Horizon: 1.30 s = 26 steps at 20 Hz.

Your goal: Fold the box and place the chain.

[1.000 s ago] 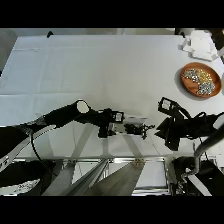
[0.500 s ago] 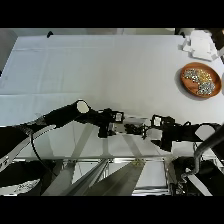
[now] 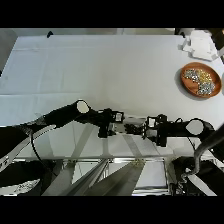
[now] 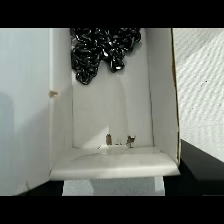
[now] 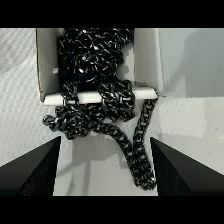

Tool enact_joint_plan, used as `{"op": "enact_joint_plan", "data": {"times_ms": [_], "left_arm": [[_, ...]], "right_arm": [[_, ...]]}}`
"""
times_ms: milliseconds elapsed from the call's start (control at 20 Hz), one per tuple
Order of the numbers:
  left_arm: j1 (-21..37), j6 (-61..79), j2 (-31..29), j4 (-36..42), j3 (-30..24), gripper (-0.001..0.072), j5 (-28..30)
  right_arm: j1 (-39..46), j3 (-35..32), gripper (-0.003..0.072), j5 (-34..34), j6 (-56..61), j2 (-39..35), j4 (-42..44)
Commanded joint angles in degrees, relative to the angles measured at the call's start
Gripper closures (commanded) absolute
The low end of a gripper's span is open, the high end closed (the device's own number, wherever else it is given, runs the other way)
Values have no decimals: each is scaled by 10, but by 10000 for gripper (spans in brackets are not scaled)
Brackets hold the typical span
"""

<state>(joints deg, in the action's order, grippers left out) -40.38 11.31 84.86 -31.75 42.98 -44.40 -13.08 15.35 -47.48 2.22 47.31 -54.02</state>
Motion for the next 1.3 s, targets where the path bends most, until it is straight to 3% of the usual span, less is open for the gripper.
{"op": "enact_joint_plan", "data": {"times_ms": [0, 250, 650, 1000, 1100, 1250], "left_arm": [[0, 0, 0, 0, 0, 375, 0], [0, 0, 0, 0, 0, 375, 0], [0, 0, 0, 0, 0, 375, 0], [0, 0, 0, 0, 0, 375, 0], [0, 0, 0, 0, 0, 375, 0], [0, 0, 0, 0, 0, 375, 0]], "right_arm": [[-23, -1, 103, 18, -12, 29, 20], [-72, -1, 108, 73, 8, 56, 39], [-71, -1, 497, 72, 71, 56, 8], [-71, -1, 539, 62, 85, 49, -4], [-71, -1, 605, 62, 85, 36, -5], [-71, -1, 610, 50, 85, 11, -17]]}}
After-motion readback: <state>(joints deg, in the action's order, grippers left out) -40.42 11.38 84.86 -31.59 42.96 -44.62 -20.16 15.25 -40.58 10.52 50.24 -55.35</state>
